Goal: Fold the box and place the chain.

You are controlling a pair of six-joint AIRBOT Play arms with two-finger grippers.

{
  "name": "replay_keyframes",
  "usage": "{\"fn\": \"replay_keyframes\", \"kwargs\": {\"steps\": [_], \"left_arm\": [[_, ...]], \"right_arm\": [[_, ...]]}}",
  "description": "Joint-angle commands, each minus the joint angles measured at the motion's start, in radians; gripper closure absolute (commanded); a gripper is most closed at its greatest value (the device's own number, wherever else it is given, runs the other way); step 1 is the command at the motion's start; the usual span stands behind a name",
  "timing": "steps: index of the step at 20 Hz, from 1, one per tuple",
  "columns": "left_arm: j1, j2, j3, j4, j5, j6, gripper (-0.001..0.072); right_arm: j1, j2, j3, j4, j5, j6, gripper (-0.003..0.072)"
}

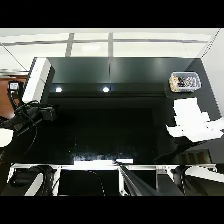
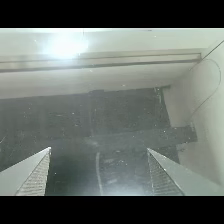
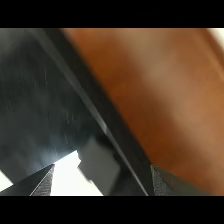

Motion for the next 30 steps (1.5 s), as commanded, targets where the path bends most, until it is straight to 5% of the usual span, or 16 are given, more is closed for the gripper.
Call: {"fn": "replay_keyframes", "kwargs": {"steps": [1,4,6,8,10,11,17,24,30], "left_arm": [[0.0,0.0,0.0,0.0,-0.004,0.0,-0.0002],[0.0,0.0,0.0,0.0,-0.004,0.0,-0.0002],[0.0,0.0,0.0,0.0,-0.003,0.0,-0.0002],[0.0,0.0,0.0,0.0,-0.004,0.0,-0.0002],[0.0,0.0,0.0,0.0,-0.004,0.0,-0.0002],[0.0,0.0,0.0,0.0,-0.004,0.0,-0.0002],[0.0,0.0,0.0,0.0,-0.003,0.0,-0.0002],[0.0,0.0,0.0,-0.008,-0.003,0.0,-0.0002],[-0.001,-0.001,0.0,-0.064,-0.008,0.0,-0.0002]], "right_arm": [[-0.018,-0.07,0.026,-0.009,0.134,-0.23,-0.0034],[-0.006,-0.114,0.057,0.004,0.203,-0.246,-0.0034],[-0.008,-0.131,0.062,0.007,0.245,-0.249,0.0172],[-0.008,-0.131,0.064,0.026,0.237,-0.262,0.0202],[-0.008,-0.131,0.064,0.068,0.237,-0.278,0.0597],[-0.007,-0.129,0.064,0.08,0.244,-0.286,0.0633],[0.023,-0.116,0.054,0.163,0.448,-0.304,0.0641],[0.163,0.054,-0.129,0.317,0.454,-0.278,0.0679],[0.377,0.244,-0.338,0.626,0.397,-0.278,0.0679]]}}
